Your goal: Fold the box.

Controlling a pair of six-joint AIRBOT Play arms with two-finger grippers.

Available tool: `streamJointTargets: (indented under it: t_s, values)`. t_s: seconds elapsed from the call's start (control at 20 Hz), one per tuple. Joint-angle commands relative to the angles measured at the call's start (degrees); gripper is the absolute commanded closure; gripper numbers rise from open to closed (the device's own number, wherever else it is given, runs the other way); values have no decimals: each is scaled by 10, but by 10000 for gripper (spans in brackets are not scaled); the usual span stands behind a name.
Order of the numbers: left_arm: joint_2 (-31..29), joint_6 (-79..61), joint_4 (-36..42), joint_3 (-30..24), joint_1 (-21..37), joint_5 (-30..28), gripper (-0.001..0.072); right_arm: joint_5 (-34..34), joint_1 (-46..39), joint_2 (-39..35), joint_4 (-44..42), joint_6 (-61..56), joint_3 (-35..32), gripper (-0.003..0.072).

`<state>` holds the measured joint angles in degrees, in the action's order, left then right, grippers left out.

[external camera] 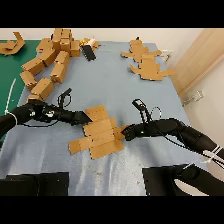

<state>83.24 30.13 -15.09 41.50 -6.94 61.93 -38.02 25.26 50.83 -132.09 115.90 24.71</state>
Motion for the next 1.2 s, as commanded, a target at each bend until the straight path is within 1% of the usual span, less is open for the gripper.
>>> streamJointTargets:
  t_s: [0.0,0.2,0.25,0.4,0.45,0.5,0.55,0.75,1.1,1.15]
  values:
    - [33,-60,65,0,-9,8,110,0,0,-1,3,-4,0,683]
    - [59,-99,116,1,-9,37,111,0,1,-1,3,-4,0,683]
    - [65,-102,119,6,-10,49,128,0,1,-1,3,-4,0,683]
    - [74,-108,119,24,-9,80,131,0,1,-1,3,-4,0,683]
    - [75,-108,118,30,-9,86,188,0,1,-1,3,-5,0,683]
    - [75,-114,113,33,-10,89,378,0,1,-1,3,-6,0,683]
    - [75,-117,105,35,-10,93,415,0,1,-1,3,-6,0,683]
    - [76,-113,57,36,-10,111,415,1,1,-1,3,-6,0,683]
    - [77,-113,54,36,-10,112,418,1,1,-1,3,-5,0,683]
    - [77,-113,54,36,-10,112,448,1,1,-1,3,-5,0,683]
